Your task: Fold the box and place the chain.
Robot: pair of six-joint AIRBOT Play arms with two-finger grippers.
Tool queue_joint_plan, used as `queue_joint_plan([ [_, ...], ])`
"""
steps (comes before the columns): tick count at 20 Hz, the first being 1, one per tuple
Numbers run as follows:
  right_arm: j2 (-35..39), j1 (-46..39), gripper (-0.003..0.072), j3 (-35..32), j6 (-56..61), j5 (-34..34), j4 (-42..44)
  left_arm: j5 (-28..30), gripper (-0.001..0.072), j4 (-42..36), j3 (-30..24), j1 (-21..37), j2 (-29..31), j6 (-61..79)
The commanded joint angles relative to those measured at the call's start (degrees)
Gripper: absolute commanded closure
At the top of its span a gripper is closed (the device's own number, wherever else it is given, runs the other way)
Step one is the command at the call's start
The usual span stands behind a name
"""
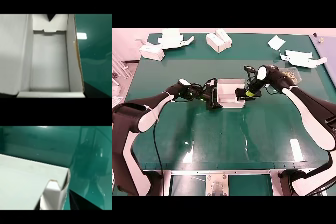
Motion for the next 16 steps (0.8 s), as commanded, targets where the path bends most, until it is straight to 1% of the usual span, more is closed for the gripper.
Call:
queue_joint_plan([
  [1, -2.6, 0.6, 0.029, 3.7, 1.9, 4.8, -2.6, 0.0, 0.0172, 0.0, 0.0, 0.0, 0.0, 0.0],
  [4, -3.2, 1.2, 0.0289, 4.2, 3.7, 5.1, -3.9, 0.0, 0.0172, 0.0, 0.0, 0.0, 0.0, 0.0],
  [6, -3.2, 1.4, 0.0329, 4.2, 5.0, 5.2, -5.2, 0.0, 0.0172, 0.0, 0.0, 0.0, 0.0, 0.0],
  [10, -4.0, 1.4, 0.0329, 4.9, 6.5, 7.6, -7.1, 0.0, 0.0172, 0.0, 0.0, 0.0, 0.0, 0.0],
  [15, -7.6, 2.2, 0.033, 10.3, 6.4, 9.9, -7.1, 0.0, 0.0172, 0.0, 0.0, 0.0, 0.0, 0.0],
  [16, -8.6, 2.5, 0.0345, 11.5, 6.4, 10.9, -7.6, 0.0, 0.0172, 0.0, 0.0, 0.0, 0.0, 0.0],
])
